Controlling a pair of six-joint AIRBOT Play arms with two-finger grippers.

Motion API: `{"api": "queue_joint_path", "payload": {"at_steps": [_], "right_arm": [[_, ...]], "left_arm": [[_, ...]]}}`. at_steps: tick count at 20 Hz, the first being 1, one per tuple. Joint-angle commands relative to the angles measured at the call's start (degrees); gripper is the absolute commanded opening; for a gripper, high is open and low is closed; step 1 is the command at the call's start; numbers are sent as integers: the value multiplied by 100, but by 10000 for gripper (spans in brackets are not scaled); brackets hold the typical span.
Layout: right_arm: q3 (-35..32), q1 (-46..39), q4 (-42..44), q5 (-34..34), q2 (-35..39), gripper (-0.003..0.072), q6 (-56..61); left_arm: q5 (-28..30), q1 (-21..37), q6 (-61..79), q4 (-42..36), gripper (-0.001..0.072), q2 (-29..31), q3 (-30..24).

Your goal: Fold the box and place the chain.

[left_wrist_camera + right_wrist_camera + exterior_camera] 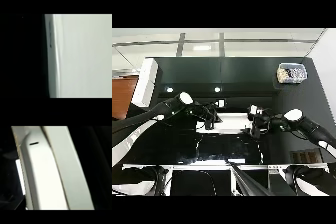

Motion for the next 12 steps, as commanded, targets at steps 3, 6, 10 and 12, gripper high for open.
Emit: {"api": "queue_joint_path", "payload": {"at_steps": [3,6,10,12], "right_arm": [[7,76,-780,-37,-181,704,-26],[44,83,-859,-11,-446,703,15],[50,76,-798,-63,-452,703,39],[72,76,-804,-175,-474,703,221]], "left_arm": [[31,-2,-7,-9,27,-4,4],[28,-2,-7,-9,27,-4,4],[26,-2,-7,-7,27,-4,4],[26,-2,-7,-7,27,-4,4]]}}
